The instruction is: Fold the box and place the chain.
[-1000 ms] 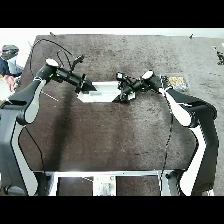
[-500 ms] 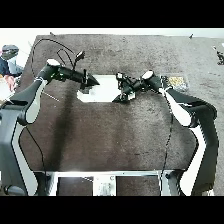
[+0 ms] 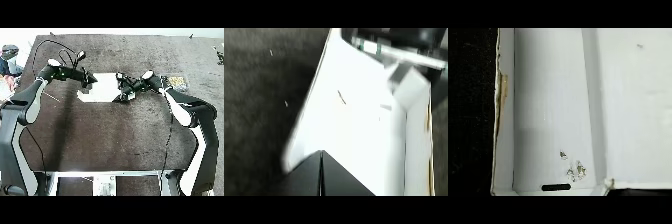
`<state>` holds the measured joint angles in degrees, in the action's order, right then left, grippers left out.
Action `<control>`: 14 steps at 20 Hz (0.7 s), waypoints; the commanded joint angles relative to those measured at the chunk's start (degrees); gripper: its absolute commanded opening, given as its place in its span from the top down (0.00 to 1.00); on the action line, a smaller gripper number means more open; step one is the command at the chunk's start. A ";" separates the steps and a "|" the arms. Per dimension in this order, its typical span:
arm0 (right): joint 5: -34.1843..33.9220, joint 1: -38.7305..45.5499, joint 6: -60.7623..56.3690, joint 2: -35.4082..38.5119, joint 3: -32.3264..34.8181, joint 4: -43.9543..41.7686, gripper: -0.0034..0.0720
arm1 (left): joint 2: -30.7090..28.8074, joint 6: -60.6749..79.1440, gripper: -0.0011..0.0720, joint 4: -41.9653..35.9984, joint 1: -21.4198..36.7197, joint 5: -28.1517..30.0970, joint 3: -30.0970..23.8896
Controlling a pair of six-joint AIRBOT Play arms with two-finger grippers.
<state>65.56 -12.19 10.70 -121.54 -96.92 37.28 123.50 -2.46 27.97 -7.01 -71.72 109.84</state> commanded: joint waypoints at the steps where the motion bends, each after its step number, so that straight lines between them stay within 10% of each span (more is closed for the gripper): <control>1: 0.02 -0.07 0.00 -0.04 0.02 0.00 0.40 | 0.79 0.00 0.97 4.90 -0.52 -1.27 -0.02; 14: 0.02 -0.07 0.00 -0.04 0.02 0.00 0.40 | -0.59 6.05 0.98 -0.04 -0.07 0.83 0.04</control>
